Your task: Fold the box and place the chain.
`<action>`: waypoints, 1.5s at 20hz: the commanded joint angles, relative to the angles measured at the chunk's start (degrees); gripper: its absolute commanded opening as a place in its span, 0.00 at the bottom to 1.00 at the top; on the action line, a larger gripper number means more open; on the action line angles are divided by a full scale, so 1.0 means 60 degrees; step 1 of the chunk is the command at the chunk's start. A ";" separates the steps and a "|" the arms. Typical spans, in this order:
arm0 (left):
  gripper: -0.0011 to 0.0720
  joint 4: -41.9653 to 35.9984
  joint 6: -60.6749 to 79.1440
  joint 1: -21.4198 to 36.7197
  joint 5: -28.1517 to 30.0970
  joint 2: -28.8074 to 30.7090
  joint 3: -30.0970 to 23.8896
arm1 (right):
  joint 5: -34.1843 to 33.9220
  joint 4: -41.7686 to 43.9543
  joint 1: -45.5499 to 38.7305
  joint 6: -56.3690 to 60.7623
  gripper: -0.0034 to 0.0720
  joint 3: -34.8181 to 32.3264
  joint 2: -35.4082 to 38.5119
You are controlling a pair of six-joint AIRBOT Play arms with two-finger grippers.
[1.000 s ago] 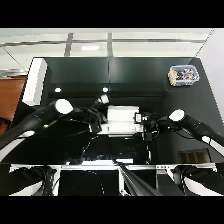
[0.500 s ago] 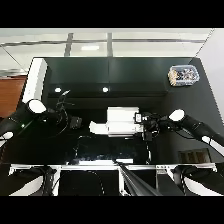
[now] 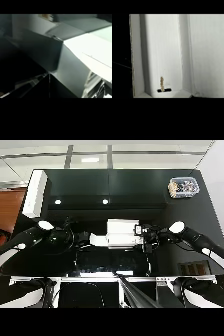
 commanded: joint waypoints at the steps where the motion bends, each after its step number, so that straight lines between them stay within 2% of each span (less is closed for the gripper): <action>1: 0.05 -0.0710 0.0911 -0.0452 0.0288 -0.0127 -0.0040 | 0.0004 0.0000 0.0004 0.0004 0.58 0.0004 -0.0004; 5: 0.05 -0.1807 0.2102 -0.0452 0.0182 -0.0127 -0.0025 | 0.0004 0.0000 0.0004 0.0004 0.58 0.0004 -0.0004; 8: 0.07 -0.1960 0.2648 -0.0470 -0.0004 -0.0127 0.0142 | 0.0004 0.0000 0.0004 0.0004 0.58 0.0004 -0.0004; 10: 0.31 -0.1953 0.2656 -0.0452 -0.0004 -0.0127 0.0353 | 0.0004 0.0000 0.0004 0.0004 0.58 0.0004 -0.0004; 11: 0.51 -0.1949 0.2652 -0.0452 -0.0004 -0.0127 0.0484 | 0.0004 0.0000 0.0004 0.0004 0.58 0.0004 -0.0004; 12: 0.67 -0.1945 0.2652 -0.0452 -0.0004 -0.0127 0.0590 | 0.0004 0.0000 0.0004 0.0004 0.58 0.0004 -0.0004; 13: 0.77 -0.1942 0.2648 -0.0452 -0.0004 -0.0127 0.0688 | 0.0004 0.0000 0.0004 0.0004 0.58 0.0004 -0.0004; 14: 0.82 -0.1945 0.2648 -0.0452 -0.0007 -0.0127 0.0765 | 0.0004 0.0000 0.0004 0.0004 0.58 0.0004 -0.0004; 15: 0.94 -0.1953 0.2648 -0.0466 -0.0015 -0.0127 0.0823 | 0.0004 0.0000 0.0004 0.0004 0.58 0.0004 -0.0004; 16: 0.98 -0.1963 0.2645 -0.0474 -0.0055 -0.0127 0.0867 | 0.0004 0.0000 0.0004 0.0004 0.58 0.0004 -0.0004; 20: 0.98 -0.2175 0.2641 -0.0474 -0.0525 -0.0127 0.0867 | 0.0004 0.0000 0.0004 0.0004 0.58 0.0004 -0.0004; 23: 0.92 -0.2149 0.2623 -0.0652 -0.0663 -0.0127 0.0907 | 0.0004 0.0000 0.0004 0.0004 0.58 0.0004 -0.0004; 24: 0.80 -0.2022 0.2648 -0.0750 -0.0718 -0.0127 0.1024 | 0.0004 0.0000 0.0004 0.0004 0.58 0.0004 -0.0004; 25: 0.74 -0.2000 0.2645 -0.0838 -0.0780 -0.0127 0.1151 | 0.0004 0.0000 0.0004 0.0004 0.58 0.0004 -0.0004; 28: 0.74 -0.1792 0.2171 -0.1304 -0.0714 -0.0127 0.1610 | 0.0004 0.0000 0.0004 0.0004 0.58 0.0004 -0.0004; 30: 0.74 -0.0616 0.0761 -0.1687 -0.0492 -0.0127 0.1971 | 0.0004 0.0000 0.0004 0.0004 0.58 0.0004 -0.0004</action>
